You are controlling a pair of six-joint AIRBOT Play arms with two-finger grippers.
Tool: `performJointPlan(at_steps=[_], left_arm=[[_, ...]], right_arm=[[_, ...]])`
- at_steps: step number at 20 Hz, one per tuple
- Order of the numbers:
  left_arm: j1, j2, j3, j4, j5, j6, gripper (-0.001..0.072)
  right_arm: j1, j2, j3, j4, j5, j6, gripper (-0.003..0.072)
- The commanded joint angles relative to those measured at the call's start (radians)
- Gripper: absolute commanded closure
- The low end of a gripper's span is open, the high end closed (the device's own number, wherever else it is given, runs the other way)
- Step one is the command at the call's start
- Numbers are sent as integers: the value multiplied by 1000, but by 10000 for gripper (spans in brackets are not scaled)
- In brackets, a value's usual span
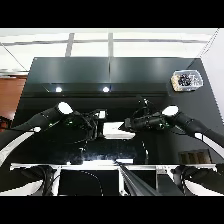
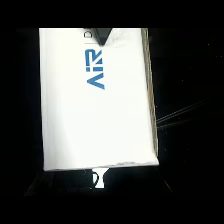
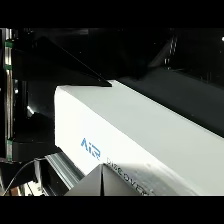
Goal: Fold the box and place the chain.
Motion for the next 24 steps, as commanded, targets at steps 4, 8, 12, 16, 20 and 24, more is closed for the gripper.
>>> performJointPlan(at_steps=[4,8,12,16,20,24], left_arm=[[0,-1,0,0,0,0,219],[1,-1,0,0,1,0,219],[1,0,1,3,7,0,179],[1,39,1,98,2,-79,-8],[1,172,1,266,-1,-273,-8],[-49,261,33,222,-23,-339,1]], right_arm=[[-15,0,12,0,54,-33,677],[-83,39,64,3,180,-35,677],[-215,155,125,-1,270,-35,677],[-394,282,168,-2,327,-24,677],[-592,380,181,-17,387,-15,677],[-737,399,181,-56,397,3,677]])
